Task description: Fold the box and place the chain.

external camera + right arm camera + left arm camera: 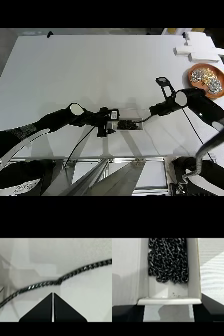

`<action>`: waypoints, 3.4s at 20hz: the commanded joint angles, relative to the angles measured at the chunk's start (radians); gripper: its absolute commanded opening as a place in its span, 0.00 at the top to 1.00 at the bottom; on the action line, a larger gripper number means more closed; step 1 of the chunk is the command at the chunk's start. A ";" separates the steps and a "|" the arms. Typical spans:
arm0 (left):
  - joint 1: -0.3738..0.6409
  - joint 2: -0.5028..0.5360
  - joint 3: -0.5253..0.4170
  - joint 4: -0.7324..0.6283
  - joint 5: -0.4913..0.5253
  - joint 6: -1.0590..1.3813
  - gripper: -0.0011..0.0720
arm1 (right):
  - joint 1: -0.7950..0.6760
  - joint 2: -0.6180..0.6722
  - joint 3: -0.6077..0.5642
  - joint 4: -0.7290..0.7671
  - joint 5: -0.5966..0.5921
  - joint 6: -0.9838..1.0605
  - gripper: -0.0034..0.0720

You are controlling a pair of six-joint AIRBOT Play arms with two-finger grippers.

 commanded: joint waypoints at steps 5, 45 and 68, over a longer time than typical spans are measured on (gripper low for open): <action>0.000 0.000 0.000 0.000 0.000 0.000 0.61 | 0.077 0.301 0.001 0.032 0.048 0.063 0.93; 0.000 0.000 0.000 0.000 0.000 0.000 0.61 | 0.029 0.176 -0.005 -0.089 -0.046 0.172 0.92; 0.000 0.000 0.000 0.000 -0.015 0.000 0.61 | 0.029 -0.177 -0.005 -0.023 -0.081 0.068 0.85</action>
